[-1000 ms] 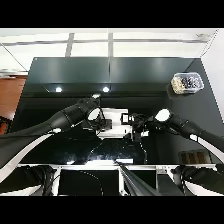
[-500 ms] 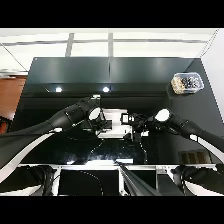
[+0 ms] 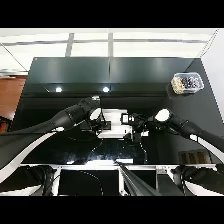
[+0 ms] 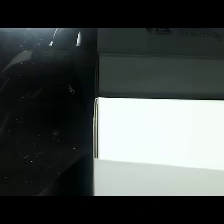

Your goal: Fold the box and place the chain.

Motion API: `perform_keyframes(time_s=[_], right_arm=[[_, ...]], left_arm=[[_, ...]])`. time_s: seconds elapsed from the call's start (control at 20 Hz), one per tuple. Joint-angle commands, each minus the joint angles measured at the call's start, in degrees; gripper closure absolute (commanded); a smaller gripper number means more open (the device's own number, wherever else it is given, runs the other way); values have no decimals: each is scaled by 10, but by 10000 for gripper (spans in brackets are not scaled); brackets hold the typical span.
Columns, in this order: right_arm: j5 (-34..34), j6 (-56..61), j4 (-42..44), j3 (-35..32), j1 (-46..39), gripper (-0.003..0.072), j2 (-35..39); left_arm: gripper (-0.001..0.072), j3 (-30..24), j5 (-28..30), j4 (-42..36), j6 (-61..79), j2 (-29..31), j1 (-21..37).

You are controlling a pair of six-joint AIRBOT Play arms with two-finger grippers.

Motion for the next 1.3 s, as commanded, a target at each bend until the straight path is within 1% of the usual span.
perform_keyframes(time_s=[0.0, 0.3, 0.35, 0.4, 0.45, 0.5, 0.65, 0.75, 0.9, 1.0, 1.05, 1.1, 1.15, 1.2, 1.25], right_arm=[[0, 0, 1, 0, 0, 214, 0], [2, 0, 1, 0, 0, 213, 0], [3, 1, 1, 0, 0, 144, 3], [2, 18, 1, 1, 0, -27, 10], [2, 37, 0, 1, 0, -25, 26], [3, 56, -20, 1, -1, -25, 49], [28, 104, -130, 1, -2, -24, 104], [52, 104, -170, 0, -1, -23, 108], [53, 96, -157, -2, 5, -15, 104], [41, 89, -121, -2, 10, -12, 92], [41, 86, -112, -2, 10, 119, 84], [42, 87, -110, -2, 12, 267, 78], [41, 90, -110, -2, 13, 286, 76], [39, 91, -110, -2, 13, 401, 76], [37, 91, -109, -2, 13, 449, 76]], left_arm=[[678, 0, 7, -2, -2, -1, 0], [679, 0, 2, -2, -1, -1, 0], [679, 0, 0, -2, 0, 0, 0], [679, 1, -3, -2, 16, 0, 0], [679, 1, -11, -2, 30, 0, 0], [679, 1, -20, -2, 30, 0, 1], [678, 1, -13, -2, 29, 0, 1], [678, 1, -13, -2, 29, 0, 1], [678, 1, -13, -2, 30, 0, 1], [678, 1, -13, -2, 30, 0, 1], [678, 1, -13, -3, 29, -1, 1], [678, 1, -13, -4, 30, -1, 1], [678, 1, -13, -4, 30, -1, 1], [678, 1, -13, -4, 30, -1, 1], [678, 1, -13, -4, 30, -1, 1]])
